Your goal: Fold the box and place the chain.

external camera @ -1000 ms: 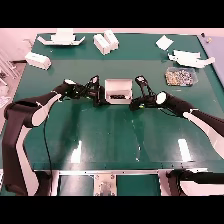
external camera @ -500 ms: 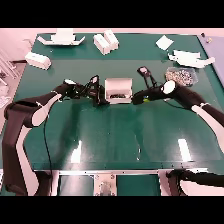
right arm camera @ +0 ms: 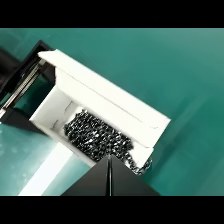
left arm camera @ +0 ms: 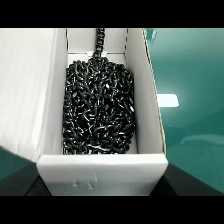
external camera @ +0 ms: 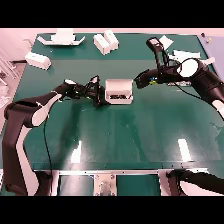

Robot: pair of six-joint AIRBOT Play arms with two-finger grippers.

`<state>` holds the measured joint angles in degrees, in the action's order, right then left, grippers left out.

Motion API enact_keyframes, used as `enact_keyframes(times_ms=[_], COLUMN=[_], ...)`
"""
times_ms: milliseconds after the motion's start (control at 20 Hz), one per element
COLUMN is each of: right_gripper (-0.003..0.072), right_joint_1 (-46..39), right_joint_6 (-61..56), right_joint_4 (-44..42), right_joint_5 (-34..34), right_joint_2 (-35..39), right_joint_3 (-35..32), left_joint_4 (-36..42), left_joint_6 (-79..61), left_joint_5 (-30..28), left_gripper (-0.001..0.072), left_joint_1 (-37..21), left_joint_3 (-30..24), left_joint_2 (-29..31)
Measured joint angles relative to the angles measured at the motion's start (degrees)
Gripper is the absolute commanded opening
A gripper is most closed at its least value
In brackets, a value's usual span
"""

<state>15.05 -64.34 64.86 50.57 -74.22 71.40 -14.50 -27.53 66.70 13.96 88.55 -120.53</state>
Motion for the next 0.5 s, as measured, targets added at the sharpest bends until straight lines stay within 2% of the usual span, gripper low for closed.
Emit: enact_keyframes(times_ms=[50, 150, 200, 500], right_gripper=[0.0207, 0.0244, 0.0301, 0.0311], right_joint_1=[0.37, 0.44, 0.0, -4.52], right_joint_6=[-0.02, -0.04, -0.07, 4.66], right_joint_4=[0.74, 3.93, 5.86, 11.34], right_joint_5=[0.11, 0.24, 0.17, -2.82], right_joint_2=[0.04, -0.37, -0.92, -7.65], right_joint_3=[-0.24, -1.73, -2.86, -7.3], left_joint_4=[0.0, 0.0, 0.0, 0.0], left_joint_6=[0.02, 0.02, 0.02, 0.07], left_joint_5=[0.0, 0.0, 0.0, 0.0], left_gripper=[0.0537, 0.0537, 0.0537, 0.0537], left_joint_1=[0.0, 0.0, 0.0, 0.0], left_joint_3=[0.0, 0.0, 0.0, 0.0], left_joint_2=[0.0, 0.0, 0.0, 0.0])
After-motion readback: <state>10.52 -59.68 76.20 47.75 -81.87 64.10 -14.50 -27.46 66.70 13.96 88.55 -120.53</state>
